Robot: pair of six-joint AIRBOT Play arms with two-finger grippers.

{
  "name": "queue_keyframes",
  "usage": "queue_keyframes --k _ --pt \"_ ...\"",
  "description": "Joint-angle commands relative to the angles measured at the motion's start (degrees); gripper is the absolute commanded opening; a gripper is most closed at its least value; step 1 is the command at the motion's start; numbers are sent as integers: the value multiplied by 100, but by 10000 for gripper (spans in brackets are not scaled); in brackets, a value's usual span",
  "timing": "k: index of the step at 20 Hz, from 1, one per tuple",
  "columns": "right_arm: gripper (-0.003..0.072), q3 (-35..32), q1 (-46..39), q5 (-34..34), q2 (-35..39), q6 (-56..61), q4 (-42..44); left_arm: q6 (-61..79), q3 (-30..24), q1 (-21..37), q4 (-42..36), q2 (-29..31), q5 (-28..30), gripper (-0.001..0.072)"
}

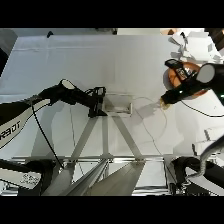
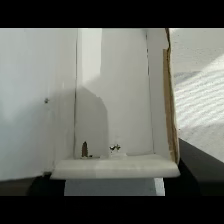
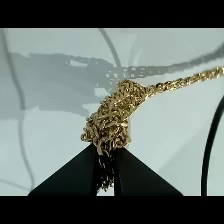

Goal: Fold the box and place the chain.

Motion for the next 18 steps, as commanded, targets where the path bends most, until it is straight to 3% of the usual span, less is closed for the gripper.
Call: queue_keyframes --k 1,9,14,18 --pt "2 -98 863 -538 26 372 4 0 -2 2 0 0 2 141" --pt "3 -98 2514 -1637 -50 994 7 0 -2 0 2 0 2 141" --pt "3 -96 2782 -2804 -92 1386 166 0 -2 0 0 0 2 141" --pt "4 -96 2839 -3226 -334 1364 695 0 -2 0 2 0 4 141"
